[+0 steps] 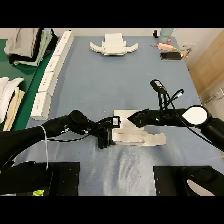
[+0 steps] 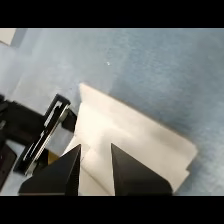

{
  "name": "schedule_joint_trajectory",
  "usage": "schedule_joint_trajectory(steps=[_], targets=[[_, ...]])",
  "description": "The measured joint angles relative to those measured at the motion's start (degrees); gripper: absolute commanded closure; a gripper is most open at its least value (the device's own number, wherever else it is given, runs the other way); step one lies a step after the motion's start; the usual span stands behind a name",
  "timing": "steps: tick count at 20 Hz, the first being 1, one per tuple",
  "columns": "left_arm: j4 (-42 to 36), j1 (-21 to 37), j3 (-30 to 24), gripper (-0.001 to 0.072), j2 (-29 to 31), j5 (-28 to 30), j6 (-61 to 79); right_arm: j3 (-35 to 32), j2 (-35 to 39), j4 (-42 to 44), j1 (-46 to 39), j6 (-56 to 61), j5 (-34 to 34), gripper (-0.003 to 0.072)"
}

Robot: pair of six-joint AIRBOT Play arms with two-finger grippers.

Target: Fold the box.

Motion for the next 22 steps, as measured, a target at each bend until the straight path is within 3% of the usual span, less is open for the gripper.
schedule_joint_trajectory(steps=[3, 5, 6, 7, 10, 16, 22], targets=[[0.0, 0.0, 0.0, 0.0245, 0.0, 0.0, 0.0, 0.0, 5.2, -2.7, 0.0, -4.4, 8.9, 0.0384], [0.0, 0.0, 0.0, 0.0244, 0.0, 0.0, 0.0, 0.0, 8.0, -5.4, 0.0, -6.7, 14.5, 0.0216], [0.0, 0.0, 0.0, 0.0244, 0.0, 0.0, 0.0, 0.0, 9.0, -7.5, 0.0, -7.8, 16.9, 0.0205], [0.0, 0.0, 0.0, 0.0244, 0.0, 0.1, 0.0, -0.2, 9.7, -10.2, 0.0, -9.1, 18.8, 0.0145], [0.0, 0.0, 0.0, 0.0244, 0.0, 0.1, 0.0, -1.4, 10.8, -18.3, 0.0, -15.5, 22.0, 0.0138], [0.0, 0.0, 0.0, 0.0244, 0.0, 0.1, 0.0, -6.0, 11.1, -28.7, 0.0, -27.0, 20.8, 0.0138], [0.0, 0.0, 0.0, 0.0244, 0.0, 0.1, -0.1, -9.5, 9.5, -30.2, 0.0, -34.2, 13.1, 0.0138]])
